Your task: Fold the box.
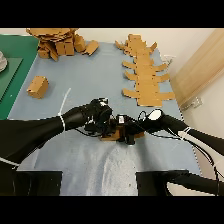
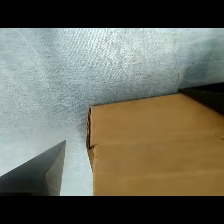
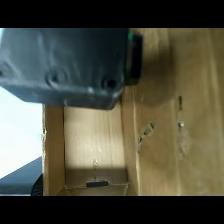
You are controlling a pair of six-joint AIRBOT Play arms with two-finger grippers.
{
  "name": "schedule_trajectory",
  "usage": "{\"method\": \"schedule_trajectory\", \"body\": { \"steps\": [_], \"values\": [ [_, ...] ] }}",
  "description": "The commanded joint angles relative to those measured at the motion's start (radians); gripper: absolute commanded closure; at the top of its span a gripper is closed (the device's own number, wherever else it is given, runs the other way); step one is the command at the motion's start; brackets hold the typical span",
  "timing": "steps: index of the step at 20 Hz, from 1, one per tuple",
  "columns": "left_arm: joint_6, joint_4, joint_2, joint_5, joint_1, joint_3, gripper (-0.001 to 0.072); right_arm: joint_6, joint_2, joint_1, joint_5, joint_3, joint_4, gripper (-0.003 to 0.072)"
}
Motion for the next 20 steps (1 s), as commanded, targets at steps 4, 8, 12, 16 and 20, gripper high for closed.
{"method": "schedule_trajectory", "body": {
  "steps": [4,8,12,16,20],
  "values": [
    [0.001,0.035,0.093,-0.051,0.002,0.001,0.0154,0.0,-0.001,0.0,0.0,0.0,0.0,0.0092],
    [0.001,0.091,0.164,-0.134,0.021,0.001,0.0154,0.0,-0.001,0.0,0.0,0.0,0.0,0.0092],
    [0.002,0.14,0.212,-0.171,0.027,0.001,0.0154,0.0,-0.001,0.0,0.0,0.0,0.0,0.0092],
    [0.15,0.165,0.282,-0.222,0.026,0.0,0.0358,0.0,-0.001,0.0,0.0,0.0,0.0,0.0092],
    [0.289,0.446,0.38,-0.365,0.074,-0.11,0.0698,0.0,-0.001,0.0,0.0,0.0,0.0,0.0092]
  ]
}}
